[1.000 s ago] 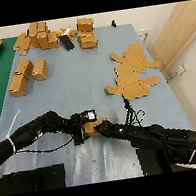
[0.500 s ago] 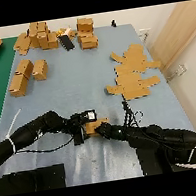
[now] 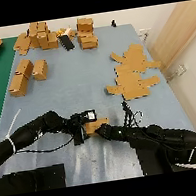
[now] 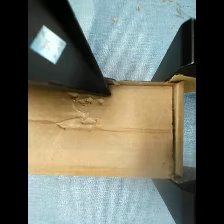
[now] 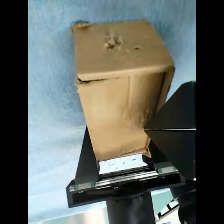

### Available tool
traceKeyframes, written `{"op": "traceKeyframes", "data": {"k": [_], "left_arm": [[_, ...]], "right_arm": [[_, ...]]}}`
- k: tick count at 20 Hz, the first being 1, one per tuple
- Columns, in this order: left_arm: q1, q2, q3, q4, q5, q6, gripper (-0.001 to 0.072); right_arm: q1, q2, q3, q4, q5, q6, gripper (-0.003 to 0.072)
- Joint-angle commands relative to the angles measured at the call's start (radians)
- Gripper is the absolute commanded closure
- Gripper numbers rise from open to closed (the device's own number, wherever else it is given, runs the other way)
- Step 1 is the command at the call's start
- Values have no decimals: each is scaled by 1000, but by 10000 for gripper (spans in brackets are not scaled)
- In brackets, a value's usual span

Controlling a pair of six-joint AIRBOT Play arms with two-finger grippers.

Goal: Fold the box.

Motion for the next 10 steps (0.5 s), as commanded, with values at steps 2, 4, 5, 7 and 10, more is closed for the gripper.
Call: {"op": "traceKeyframes", "data": {"k": [2,4,5,7,10], "left_arm": [[0,1,0,0,0,0,294],[1,1,0,0,0,0,293],[1,1,0,0,0,0,294],[0,1,0,0,0,0,293],[1,1,0,0,1,0,294]], "right_arm": [[-18,119,1,-134,-34,-1,682],[-87,182,1,-200,-127,0,682],[-130,206,1,-230,-175,0,683],[-227,241,1,-275,-262,0,682],[-342,265,2,-286,-309,0,682]]}}
